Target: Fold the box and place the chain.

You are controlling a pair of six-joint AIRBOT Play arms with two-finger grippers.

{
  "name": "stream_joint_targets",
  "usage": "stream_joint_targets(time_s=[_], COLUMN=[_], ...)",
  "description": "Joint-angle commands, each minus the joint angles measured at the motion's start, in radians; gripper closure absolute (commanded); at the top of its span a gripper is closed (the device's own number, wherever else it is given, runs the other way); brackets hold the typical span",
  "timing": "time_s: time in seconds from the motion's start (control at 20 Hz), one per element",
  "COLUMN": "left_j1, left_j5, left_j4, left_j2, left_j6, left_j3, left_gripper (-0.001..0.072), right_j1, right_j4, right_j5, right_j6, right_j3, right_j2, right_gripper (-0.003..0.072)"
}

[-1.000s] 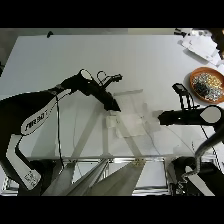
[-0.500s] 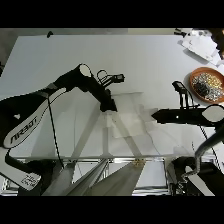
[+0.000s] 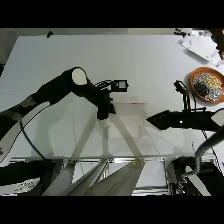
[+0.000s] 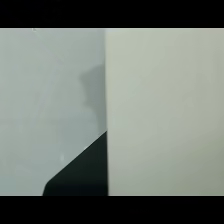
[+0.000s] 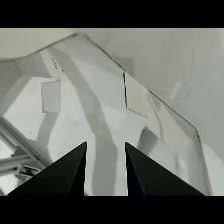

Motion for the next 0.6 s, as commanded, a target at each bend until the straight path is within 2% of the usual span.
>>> stream_joint_targets(time_s=[0.0,0.1,0.15,0.3,0.55], left_j1=[-0.019,-0.042,-0.056,-0.082,-0.082], left_j5=[0.186,0.193,0.208,0.272,0.333], left_j4=[-0.081,-0.217,-0.240,-0.237,-0.233], left_j2=[0.093,0.081,0.067,0.019,-0.020], left_j6=[0.117,0.231,0.260,0.290,0.310], left_j3=[-0.186,-0.233,-0.240,-0.240,-0.240], left_gripper=[0.0709,0.0708,0.0708,0.0706,0.0706], right_j1=[0.000,0.000,0.000,0.001,0.001], right_j4=[-0.224,-0.341,-0.380,-0.398,-0.399], right_j5=[0.059,0.090,0.102,0.124,0.134], right_j6=[0.118,0.169,0.177,0.190,0.199], right_j3=[0.002,0.002,0.002,0.002,0.001], right_j2=[0.176,0.272,0.315,0.385,0.387], right_gripper=[0.0411,0.0412,0.0412,0.0412,0.0412])
